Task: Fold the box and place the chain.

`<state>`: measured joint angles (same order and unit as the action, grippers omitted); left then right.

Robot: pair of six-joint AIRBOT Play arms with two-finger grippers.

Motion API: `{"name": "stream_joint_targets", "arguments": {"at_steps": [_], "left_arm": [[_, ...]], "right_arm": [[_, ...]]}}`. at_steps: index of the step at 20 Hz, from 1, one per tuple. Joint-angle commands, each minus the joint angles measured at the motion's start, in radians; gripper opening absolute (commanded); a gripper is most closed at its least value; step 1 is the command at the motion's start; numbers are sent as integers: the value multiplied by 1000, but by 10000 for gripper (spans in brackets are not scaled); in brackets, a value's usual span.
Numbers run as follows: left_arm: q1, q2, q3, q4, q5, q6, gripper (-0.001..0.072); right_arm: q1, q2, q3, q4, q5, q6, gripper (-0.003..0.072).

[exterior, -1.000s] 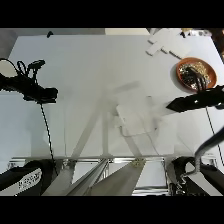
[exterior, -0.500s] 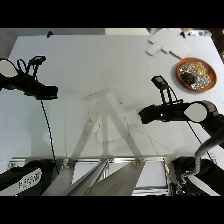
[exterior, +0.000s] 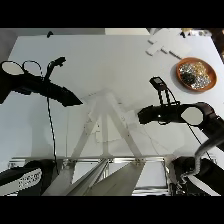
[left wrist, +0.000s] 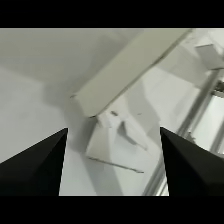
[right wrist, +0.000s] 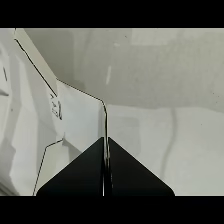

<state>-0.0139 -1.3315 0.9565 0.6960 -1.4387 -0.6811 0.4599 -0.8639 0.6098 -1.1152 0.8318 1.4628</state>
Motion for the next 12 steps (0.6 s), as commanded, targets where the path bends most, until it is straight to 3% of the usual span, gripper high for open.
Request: {"name": "stream_joint_targets", "arguments": {"at_steps": [1, 6, 12], "left_arm": [[0, -72, -78, -127, -32, 182, 637], [0, -143, -185, -219, 51, 323, 657], [-62, -160, -186, -219, 204, 353, 657]], "right_arm": [[2, 1, 0, -2, -2, 7, 16], [2, 1, 0, -2, -2, 7, 17], [2, 1, 0, -2, -1, 7, 16]]}}
